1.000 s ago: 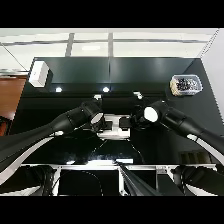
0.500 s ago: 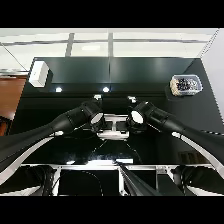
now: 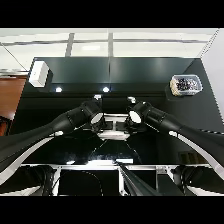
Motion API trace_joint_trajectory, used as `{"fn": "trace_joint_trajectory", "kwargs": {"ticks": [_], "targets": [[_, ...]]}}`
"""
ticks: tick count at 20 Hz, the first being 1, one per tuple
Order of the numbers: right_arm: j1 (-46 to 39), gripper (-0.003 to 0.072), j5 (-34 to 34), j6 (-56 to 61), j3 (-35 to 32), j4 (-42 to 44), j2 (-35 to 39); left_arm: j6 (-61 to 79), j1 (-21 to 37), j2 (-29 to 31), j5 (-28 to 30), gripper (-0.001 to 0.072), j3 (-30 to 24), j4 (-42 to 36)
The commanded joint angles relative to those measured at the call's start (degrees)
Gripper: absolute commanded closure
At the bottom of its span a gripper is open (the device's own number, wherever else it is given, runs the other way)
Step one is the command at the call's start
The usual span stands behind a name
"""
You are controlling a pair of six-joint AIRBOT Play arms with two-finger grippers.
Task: Fold the box and place the chain.
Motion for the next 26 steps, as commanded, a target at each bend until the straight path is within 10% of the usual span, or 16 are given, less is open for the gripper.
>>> {"fn": "trace_joint_trajectory", "kwargs": {"ticks": [1,4,6,9,12,14,19,26], "targets": [[0.02,0.0672,-0.20,0.04,0.13,0.17,-0.04,0.13,0.04,-0.04,-0.04,0.0683,0.02,0.15],[0.02,0.0667,-0.20,0.04,0.13,0.17,-0.04,0.13,0.04,-0.04,-0.04,0.0683,0.02,0.15],[0.02,0.0471,-0.42,0.07,0.13,0.17,-0.04,0.13,0.04,-0.04,-0.02,0.0683,0.02,0.15],[0.02,0.0669,-0.52,0.04,0.13,0.09,-0.04,0.13,0.04,-0.04,-0.04,0.0683,0.02,0.15],[0.02,0.0657,-1.31,0.04,0.13,0.15,0.00,0.13,0.04,-0.04,-0.04,0.0683,0.02,0.15],[-0.33,0.0275,-1.07,-0.37,0.15,0.11,0.52,0.13,0.04,-0.04,-0.07,0.0683,0.02,0.17],[-1.95,0.0267,2.16,-11.10,0.13,-1.07,11.45,0.13,0.04,-0.04,-0.09,0.0683,0.02,0.15],[-14.80,0.0267,14.84,-11.39,-1.20,-44.81,28.46,0.13,0.04,-0.07,0.00,0.0683,0.02,0.17]]}}
